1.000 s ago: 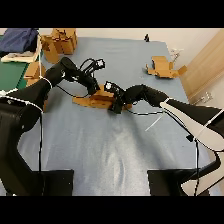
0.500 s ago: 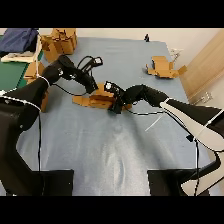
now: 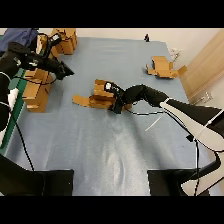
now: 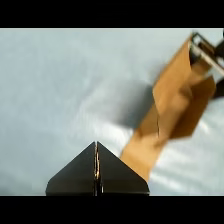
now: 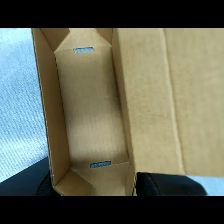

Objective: Fold the box.

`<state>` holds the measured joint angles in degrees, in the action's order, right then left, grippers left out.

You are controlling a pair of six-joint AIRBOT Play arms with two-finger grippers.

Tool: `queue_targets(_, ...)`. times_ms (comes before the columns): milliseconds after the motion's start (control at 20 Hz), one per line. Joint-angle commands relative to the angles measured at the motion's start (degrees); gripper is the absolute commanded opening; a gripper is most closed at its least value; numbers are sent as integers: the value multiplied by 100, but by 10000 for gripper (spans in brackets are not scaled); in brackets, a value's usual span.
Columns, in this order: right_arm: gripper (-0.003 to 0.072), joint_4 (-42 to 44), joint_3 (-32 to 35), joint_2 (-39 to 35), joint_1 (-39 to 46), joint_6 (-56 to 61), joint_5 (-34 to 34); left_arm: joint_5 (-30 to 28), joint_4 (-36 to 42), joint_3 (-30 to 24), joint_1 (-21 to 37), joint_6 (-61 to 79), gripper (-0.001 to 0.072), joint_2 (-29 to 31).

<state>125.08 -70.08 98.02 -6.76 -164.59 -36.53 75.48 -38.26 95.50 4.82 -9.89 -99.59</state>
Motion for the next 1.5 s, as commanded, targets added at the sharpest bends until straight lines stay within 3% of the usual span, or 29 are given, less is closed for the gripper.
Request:
queue_targets(0,517,-26,-2,0,0,0,4,765,-2282,-122,4,212,19,358)
queue_targets(100,517,-24,-2,0,0,0,4,911,-2990,-299,-367,256,20,426)
queue_targets(350,517,-22,-2,0,-2,7,0,734,-2483,-669,-1224,1058,24,424)
queue_targets(450,517,-22,-2,0,-2,4,2,787,-2562,-684,-1394,1023,253,426)
queue_targets(550,517,-24,-2,0,-2,4,0,833,-2564,-684,-1397,793,419,426)
queue_targets(750,517,-37,-2,0,0,2,-2,850,-2597,-686,-1189,649,420,573)
queue_targets(800,517,-37,-2,0,0,4,-4,831,-2511,-686,-1086,385,408,680)
queue_targets(850,517,-37,-2,0,0,2,-2,802,-2323,-706,-953,227,351,804)
queue_targets(900,517,-35,-2,0,0,4,-2,796,-2006,-793,-791,164,351,938)
queue_targets(1000,517,-35,-2,0,-2,4,0,704,-855,-1161,-356,505,351,1257)
queue_targets(1100,517,-37,-2,0,-2,4,-4,586,345,-1731,122,1222,299,1591)
queue_targets(1150,517,-35,-2,0,-4,4,-4,400,713,-2050,273,1729,295,1751)
queue_targets(1250,517,-31,-2,0,-11,22,-9,-181,706,-2625,264,2638,297,1897)
queue_targets(1300,517,-33,-2,0,-9,24,-22,-452,564,-2830,188,2964,323,1853)
queue_targets(1350,517,-31,-2,0,-9,24,-28,-796,409,-3010,72,3427,488,1751)
queue_targets(1400,516,-31,-2,0,-9,24,-31,-1104,323,-3095,-48,3792,546,1604)
queue_targets(1450,516,-31,-2,0,-11,22,-31,-1338,332,-3088,-177,3978,547,1419)
